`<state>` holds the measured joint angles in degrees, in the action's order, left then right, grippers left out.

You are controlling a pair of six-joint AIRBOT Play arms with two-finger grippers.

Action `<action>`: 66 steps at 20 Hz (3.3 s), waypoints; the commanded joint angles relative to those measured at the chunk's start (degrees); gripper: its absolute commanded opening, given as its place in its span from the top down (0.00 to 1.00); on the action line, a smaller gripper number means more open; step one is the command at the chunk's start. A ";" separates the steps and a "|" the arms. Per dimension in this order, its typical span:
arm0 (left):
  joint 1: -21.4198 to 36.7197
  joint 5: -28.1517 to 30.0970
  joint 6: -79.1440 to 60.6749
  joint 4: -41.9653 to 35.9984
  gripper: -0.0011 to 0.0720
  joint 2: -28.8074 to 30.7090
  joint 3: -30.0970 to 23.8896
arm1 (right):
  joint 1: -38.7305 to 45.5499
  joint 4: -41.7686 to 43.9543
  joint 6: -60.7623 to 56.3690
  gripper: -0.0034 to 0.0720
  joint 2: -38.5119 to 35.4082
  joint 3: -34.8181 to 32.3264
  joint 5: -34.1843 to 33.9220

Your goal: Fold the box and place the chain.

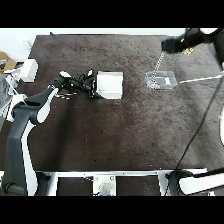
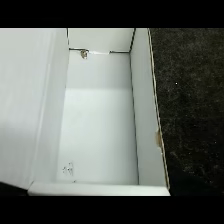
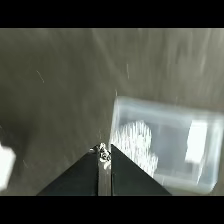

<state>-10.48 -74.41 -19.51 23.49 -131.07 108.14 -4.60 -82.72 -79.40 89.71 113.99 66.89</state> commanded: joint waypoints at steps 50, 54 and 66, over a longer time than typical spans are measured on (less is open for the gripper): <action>0.00 0.02 -0.02 0.00 0.68 -0.02 0.02 | -0.74 19.30 -22.86 0.46 6.45 -49.37 -55.93; 0.00 0.00 0.00 0.00 0.68 -0.02 0.02 | -1.36 24.22 -22.80 0.82 9.22 -49.37 -56.19; 0.00 -0.02 0.00 0.00 0.68 -0.02 0.02 | -20.28 20.55 -12.94 0.95 -13.16 -40.11 -57.68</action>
<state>-10.48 -74.43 -19.51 23.49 -131.07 108.14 -19.73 -60.20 -93.89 78.85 69.45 9.80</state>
